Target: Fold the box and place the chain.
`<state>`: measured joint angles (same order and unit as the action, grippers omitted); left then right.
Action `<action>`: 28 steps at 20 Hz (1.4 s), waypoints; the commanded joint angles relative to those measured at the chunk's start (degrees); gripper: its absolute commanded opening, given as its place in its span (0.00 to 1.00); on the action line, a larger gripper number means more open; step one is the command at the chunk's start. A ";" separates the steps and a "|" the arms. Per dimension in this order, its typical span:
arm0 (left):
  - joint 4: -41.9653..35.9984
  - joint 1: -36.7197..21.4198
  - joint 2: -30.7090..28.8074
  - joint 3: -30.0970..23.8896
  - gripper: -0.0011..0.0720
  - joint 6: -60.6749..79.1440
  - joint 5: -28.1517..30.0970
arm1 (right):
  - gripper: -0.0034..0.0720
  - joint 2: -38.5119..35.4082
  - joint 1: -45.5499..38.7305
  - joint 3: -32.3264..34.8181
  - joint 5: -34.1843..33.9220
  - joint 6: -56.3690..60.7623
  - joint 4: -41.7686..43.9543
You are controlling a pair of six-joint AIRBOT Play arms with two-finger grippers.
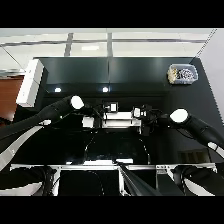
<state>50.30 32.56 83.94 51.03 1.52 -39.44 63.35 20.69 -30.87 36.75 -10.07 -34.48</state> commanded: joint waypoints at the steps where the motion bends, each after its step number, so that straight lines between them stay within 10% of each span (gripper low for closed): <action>1: 0.00 0.02 0.04 -0.04 0.05 0.00 -0.02 | 0.86 3.08 -0.04 -0.09 1.66 -4.26 1.79; 28: 0.02 0.02 0.07 -0.04 0.05 0.00 -0.02 | 0.86 12.52 -3.06 -4.46 6.58 -5.79 2.69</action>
